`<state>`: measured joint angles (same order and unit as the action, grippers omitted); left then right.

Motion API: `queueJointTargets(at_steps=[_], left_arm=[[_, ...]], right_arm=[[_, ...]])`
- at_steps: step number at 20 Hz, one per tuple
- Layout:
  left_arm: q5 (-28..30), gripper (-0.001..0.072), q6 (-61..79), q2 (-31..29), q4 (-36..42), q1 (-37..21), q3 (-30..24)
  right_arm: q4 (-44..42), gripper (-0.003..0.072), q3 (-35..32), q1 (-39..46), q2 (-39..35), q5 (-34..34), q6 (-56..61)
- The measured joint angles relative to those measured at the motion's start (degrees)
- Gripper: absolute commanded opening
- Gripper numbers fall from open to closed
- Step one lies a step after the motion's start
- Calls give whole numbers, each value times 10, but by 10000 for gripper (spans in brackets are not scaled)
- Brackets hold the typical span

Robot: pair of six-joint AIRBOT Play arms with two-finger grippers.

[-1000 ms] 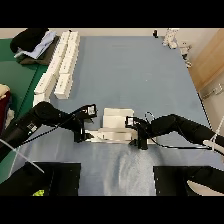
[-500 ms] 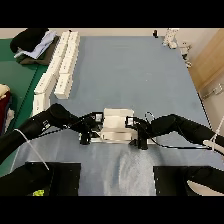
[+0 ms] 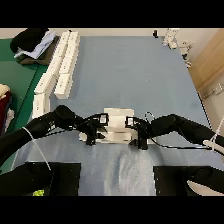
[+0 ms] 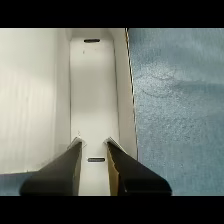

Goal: Fold the box.

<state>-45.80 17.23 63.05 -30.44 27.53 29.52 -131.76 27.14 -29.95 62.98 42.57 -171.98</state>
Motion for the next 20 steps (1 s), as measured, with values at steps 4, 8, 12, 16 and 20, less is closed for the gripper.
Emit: queueJointTargets(at_steps=[4, 8, 12, 16, 20], left_arm=[[2, 671, 0, 5, 7, 2, 0], [2, 557, -5, 7, 8, 3, 0], [2, 14, -38, 3, -13, 3, 1], [-2, 13, -169, -33, -107, 3, 2], [-21, 13, -379, -111, -210, 3, 2]], right_arm=[[0, 521, 0, 0, 0, 0, 0], [0, 521, 0, 0, 0, 0, 0], [0, 521, 0, 0, 0, 0, 0], [0, 521, 0, 0, 0, 0, 0], [0, 521, 0, 0, 0, 0, 0]])
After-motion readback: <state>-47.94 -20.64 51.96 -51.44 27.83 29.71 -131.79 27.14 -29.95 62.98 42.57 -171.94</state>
